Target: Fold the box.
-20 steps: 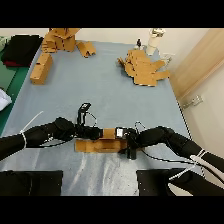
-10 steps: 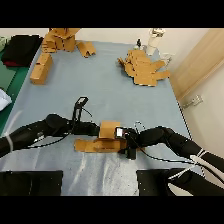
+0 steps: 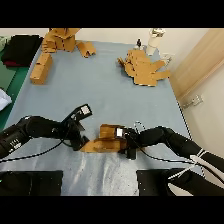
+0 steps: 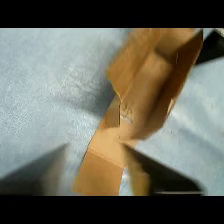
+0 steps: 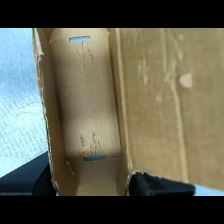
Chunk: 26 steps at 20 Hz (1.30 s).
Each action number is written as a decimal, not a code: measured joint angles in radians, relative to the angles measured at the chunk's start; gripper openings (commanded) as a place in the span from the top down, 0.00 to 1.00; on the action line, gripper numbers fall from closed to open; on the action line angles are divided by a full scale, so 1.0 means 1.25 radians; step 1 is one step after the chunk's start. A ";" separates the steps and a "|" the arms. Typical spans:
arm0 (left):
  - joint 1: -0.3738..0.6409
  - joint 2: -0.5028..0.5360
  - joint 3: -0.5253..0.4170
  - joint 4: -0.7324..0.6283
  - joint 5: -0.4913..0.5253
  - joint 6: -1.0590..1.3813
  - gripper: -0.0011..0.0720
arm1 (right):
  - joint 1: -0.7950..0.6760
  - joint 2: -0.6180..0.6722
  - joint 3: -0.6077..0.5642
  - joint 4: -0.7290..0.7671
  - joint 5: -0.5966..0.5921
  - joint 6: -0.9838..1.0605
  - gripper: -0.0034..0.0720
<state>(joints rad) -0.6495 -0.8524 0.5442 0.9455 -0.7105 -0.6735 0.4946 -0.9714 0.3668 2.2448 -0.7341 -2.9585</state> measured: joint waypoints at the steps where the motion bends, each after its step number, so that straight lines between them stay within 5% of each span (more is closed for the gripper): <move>1: 0.000 0.002 0.000 0.018 -0.013 0.033 0.03 | 0.000 0.000 0.000 -0.001 0.000 0.000 0.50; 8: -0.015 -0.059 0.000 0.029 -0.036 0.245 0.03 | 0.000 0.000 0.000 -0.004 -0.001 0.000 0.50; 17: -0.065 -0.138 0.001 -0.062 0.034 0.371 0.03 | 0.000 0.000 0.000 -0.004 -0.001 -0.001 0.50; 19: -0.071 -0.148 0.001 -0.083 0.044 0.376 0.20 | 0.000 0.000 0.000 -0.004 -0.001 -0.001 0.50; 23: -0.099 -0.164 0.001 -0.104 0.058 0.393 0.20 | 0.000 0.000 0.000 -0.004 -0.001 -0.001 0.50; 25: -0.109 -0.168 0.001 -0.109 0.073 0.396 0.60 | 0.000 0.000 0.000 -0.004 -0.001 -0.001 0.50; 26: -0.111 -0.169 0.001 -0.109 0.084 0.397 0.60 | 0.000 0.000 0.000 -0.004 -0.001 -0.001 0.50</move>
<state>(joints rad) -0.7883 -1.0641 0.5453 0.8097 -0.6056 -0.1772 0.4946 -0.9714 0.3668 2.2398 -0.7357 -2.9593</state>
